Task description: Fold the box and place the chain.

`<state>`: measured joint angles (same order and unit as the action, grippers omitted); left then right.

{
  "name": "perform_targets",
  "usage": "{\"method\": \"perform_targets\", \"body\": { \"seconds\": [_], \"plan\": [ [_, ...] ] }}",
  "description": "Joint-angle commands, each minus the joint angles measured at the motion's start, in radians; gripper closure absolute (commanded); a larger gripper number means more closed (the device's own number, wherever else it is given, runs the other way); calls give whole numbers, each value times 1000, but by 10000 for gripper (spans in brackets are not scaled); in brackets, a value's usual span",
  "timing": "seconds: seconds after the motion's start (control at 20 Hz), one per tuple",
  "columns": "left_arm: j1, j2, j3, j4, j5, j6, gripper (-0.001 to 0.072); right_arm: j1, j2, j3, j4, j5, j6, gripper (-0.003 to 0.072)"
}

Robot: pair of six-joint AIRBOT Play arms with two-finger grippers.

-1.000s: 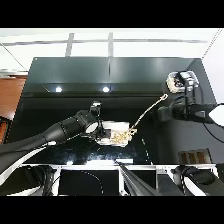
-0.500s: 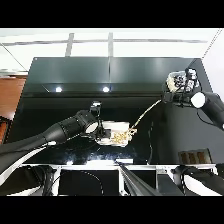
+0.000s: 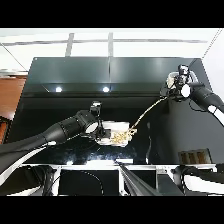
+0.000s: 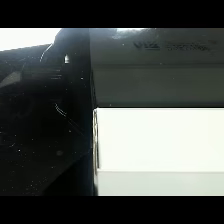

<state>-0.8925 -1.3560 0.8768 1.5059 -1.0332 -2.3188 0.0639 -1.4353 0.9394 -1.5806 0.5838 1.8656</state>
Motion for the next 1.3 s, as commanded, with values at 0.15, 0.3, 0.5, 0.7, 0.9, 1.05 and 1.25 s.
{"method": "perform_targets", "body": {
  "seconds": [0.15,0.3,0.5,0.7,0.9,1.05,1.25],
  "plan": [
    [0,1,0,0,0,0,675,9,-40,12,-50,-5,31,11],
    [0,1,0,0,0,0,675,11,-49,12,-37,4,31,97],
    [0,1,0,0,0,0,675,11,-49,12,-34,28,27,216],
    [0,1,0,0,0,0,675,11,-49,13,-31,43,26,458],
    [0,1,0,0,0,0,674,13,-47,14,-32,85,25,626],
    [0,1,0,0,0,0,675,13,-29,16,-32,126,14,633],
    [0,1,0,0,0,0,675,13,55,16,-31,170,-27,644]
  ]
}}
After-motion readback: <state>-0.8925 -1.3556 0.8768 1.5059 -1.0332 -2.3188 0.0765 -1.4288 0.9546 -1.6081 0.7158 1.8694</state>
